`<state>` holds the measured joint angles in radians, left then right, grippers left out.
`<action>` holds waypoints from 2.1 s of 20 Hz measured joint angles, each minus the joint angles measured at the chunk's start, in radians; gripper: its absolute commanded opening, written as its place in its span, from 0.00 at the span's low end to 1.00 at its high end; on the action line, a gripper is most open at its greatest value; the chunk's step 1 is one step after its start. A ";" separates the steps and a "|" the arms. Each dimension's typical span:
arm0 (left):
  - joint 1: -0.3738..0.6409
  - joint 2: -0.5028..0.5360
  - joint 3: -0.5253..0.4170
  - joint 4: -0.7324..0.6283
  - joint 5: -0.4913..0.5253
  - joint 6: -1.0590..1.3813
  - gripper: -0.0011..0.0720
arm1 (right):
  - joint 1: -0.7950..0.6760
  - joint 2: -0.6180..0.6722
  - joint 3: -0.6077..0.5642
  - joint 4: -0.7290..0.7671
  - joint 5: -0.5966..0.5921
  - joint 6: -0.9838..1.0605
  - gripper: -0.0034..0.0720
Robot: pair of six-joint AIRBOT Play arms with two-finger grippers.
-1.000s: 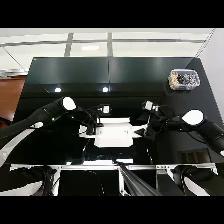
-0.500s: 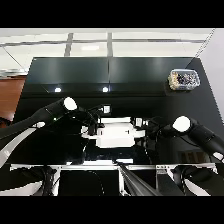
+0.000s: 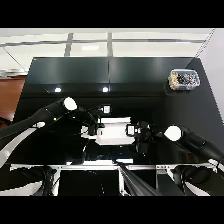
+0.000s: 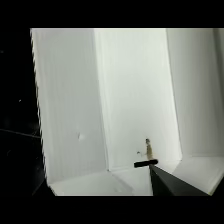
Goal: Fold the box and place the chain.
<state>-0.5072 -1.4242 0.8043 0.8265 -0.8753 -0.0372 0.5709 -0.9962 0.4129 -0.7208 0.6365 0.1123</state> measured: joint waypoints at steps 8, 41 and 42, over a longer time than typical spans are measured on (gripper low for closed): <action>0.000 0.000 0.000 -0.002 0.000 0.000 0.06 | -0.011 0.000 0.095 -0.101 -0.040 -0.011 0.96; 0.000 0.000 0.000 -0.001 -0.009 0.000 0.06 | -0.124 -0.192 0.101 0.163 0.077 -0.343 0.96; 0.000 0.000 0.000 -0.001 -0.013 0.000 0.06 | -0.127 -0.194 0.098 0.163 0.079 -0.349 0.96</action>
<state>-0.5072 -1.4246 0.8043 0.8257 -0.8879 -0.0372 0.4438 -1.1904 0.5110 -0.5583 0.7158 -0.2363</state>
